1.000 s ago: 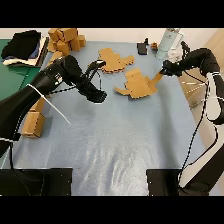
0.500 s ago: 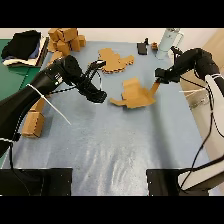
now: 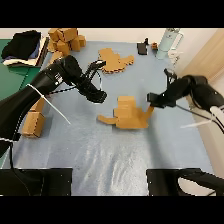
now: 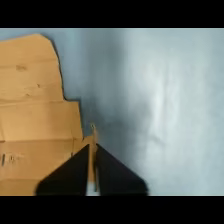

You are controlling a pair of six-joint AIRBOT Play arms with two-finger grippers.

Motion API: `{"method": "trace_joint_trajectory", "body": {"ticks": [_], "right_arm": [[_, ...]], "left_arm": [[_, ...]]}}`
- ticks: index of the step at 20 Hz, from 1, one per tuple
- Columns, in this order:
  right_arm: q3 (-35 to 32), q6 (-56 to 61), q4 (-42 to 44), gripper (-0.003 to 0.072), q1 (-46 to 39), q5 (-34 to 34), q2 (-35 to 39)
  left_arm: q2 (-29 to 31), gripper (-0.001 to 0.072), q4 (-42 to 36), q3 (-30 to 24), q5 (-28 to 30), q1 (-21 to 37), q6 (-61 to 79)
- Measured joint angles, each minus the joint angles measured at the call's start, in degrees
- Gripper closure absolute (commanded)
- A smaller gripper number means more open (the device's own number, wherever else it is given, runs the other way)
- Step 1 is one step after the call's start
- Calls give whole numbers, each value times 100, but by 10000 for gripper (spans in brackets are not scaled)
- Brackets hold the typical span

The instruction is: Fold the box.

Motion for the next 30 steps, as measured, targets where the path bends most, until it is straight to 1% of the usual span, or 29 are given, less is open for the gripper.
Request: {"method": "trace_joint_trajectory", "body": {"ticks": [1,4,8,12,13,14,19,21,26,30], "right_arm": [[-192,66,-44,274,55,0,94],[-533,203,-275,275,140,-37,232],[-682,264,-638,275,155,-52,197],[-723,129,-636,295,-26,-192,37],[-726,4,-540,385,-83,-234,-17],[-730,-170,-433,393,-129,-258,-66],[-737,-1421,588,393,-205,-387,-258],[-737,-1718,837,393,-210,-446,-293],[-739,-2017,1097,393,-219,-704,-321],[-741,-2009,1329,391,-234,-706,-326]], "left_arm": [[0,697,9,0,2,2,2],[0,697,0,0,0,0,0],[0,697,0,0,0,0,0],[0,697,2,0,2,0,0],[0,697,0,0,0,0,0],[0,697,-2,0,2,0,2],[2,697,-2,0,7,0,2],[0,697,-2,0,24,0,0],[0,697,-4,0,42,0,2],[0,697,-28,0,50,0,0]]}}
